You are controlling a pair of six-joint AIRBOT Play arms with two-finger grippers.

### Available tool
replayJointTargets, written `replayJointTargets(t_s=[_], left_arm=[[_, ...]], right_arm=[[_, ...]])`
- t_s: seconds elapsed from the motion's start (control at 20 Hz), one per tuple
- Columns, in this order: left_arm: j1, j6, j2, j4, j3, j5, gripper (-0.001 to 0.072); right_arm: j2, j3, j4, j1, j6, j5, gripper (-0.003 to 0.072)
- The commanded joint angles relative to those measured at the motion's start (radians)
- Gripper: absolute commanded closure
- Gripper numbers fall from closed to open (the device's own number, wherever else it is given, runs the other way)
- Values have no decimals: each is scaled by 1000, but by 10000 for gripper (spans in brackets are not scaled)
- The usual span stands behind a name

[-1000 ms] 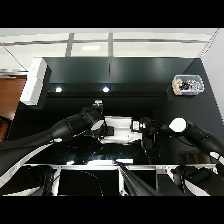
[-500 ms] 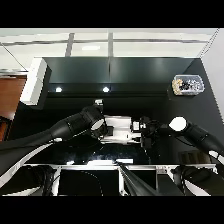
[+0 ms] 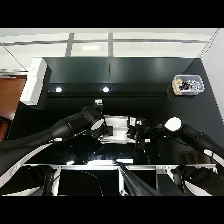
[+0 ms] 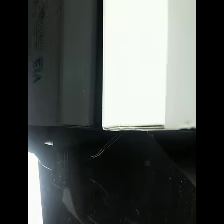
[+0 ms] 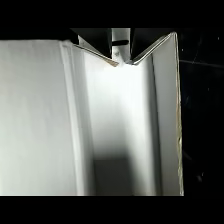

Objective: Fold the box and place the chain.

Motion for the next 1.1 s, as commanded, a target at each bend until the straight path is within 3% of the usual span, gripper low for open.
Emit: replayJointTargets(t_s=[0.0,0.25,0.3,0.35,0.4,0.45,0.55,0.6,0.65,0.7,0.75,0.9,1.05], left_arm=[[0,-1,0,-2,1,2,684],[0,-1,0,-2,1,2,684],[0,-1,0,-2,1,2,684],[0,-1,0,-2,1,2,684],[0,-1,0,-2,1,2,684],[0,-1,0,-2,1,2,684],[0,-1,0,-2,1,2,684],[0,-1,0,-2,1,2,684],[0,-1,0,-2,1,2,684],[0,-1,0,-2,1,2,684],[0,-1,0,-2,1,2,684],[0,-1,0,-2,1,2,683],[0,-1,0,-2,1,2,684]], right_arm=[[-32,0,88,5,14,-14,558],[-51,0,85,5,15,-15,558],[-51,0,85,5,14,-16,494],[-51,0,84,5,14,-26,249],[-51,0,84,5,14,-31,258],[-51,0,84,5,15,-31,442],[-51,0,92,5,15,-32,294],[-51,0,91,5,16,-26,405],[-46,0,81,2,37,-20,615],[-31,1,51,-5,101,-19,638],[-4,8,-7,-23,221,-6,676],[115,76,-357,-163,824,166,676],[222,91,-557,-443,1266,299,676]])
